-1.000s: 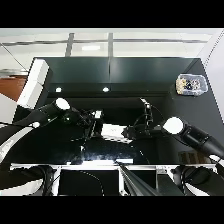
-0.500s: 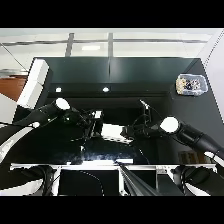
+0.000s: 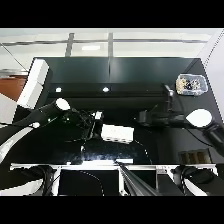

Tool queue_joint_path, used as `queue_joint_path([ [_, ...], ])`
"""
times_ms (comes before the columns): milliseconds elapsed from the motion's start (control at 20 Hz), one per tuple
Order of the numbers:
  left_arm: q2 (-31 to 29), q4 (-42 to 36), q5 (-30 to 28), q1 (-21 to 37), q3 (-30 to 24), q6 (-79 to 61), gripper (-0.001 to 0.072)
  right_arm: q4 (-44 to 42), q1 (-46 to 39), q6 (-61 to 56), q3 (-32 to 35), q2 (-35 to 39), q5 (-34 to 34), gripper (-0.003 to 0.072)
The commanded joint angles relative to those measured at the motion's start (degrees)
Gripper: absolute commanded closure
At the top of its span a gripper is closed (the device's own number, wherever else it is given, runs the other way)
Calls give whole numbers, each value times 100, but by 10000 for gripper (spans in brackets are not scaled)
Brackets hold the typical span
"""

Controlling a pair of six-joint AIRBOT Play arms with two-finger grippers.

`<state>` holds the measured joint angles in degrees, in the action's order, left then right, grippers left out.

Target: Fold the box and place the chain.

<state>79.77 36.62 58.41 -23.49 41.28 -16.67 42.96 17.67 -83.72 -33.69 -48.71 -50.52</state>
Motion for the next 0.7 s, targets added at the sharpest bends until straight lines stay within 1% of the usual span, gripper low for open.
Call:
queue_joint_path([
  [0,-236,15,94,101,13,811,-6,125,-791,179,-85,195,-433,658],
  [150,-763,813,546,308,15,1508,-6,225,-1036,260,-85,195,-452,658],
  [250,-1056,879,560,420,28,1755,-6,369,-1093,256,-85,195,-448,659],
  [350,-1217,796,680,369,164,1884,-6,413,-1088,256,-85,195,-450,658],
  [400,-1222,741,649,273,273,2103,-6,415,-1088,256,-85,195,-450,659],
  [500,-1123,835,391,-61,468,2643,-6,426,-1088,258,-83,195,-428,659],
  [650,-813,822,203,-662,763,2594,-1,514,-1088,254,-83,195,-411,659],
])
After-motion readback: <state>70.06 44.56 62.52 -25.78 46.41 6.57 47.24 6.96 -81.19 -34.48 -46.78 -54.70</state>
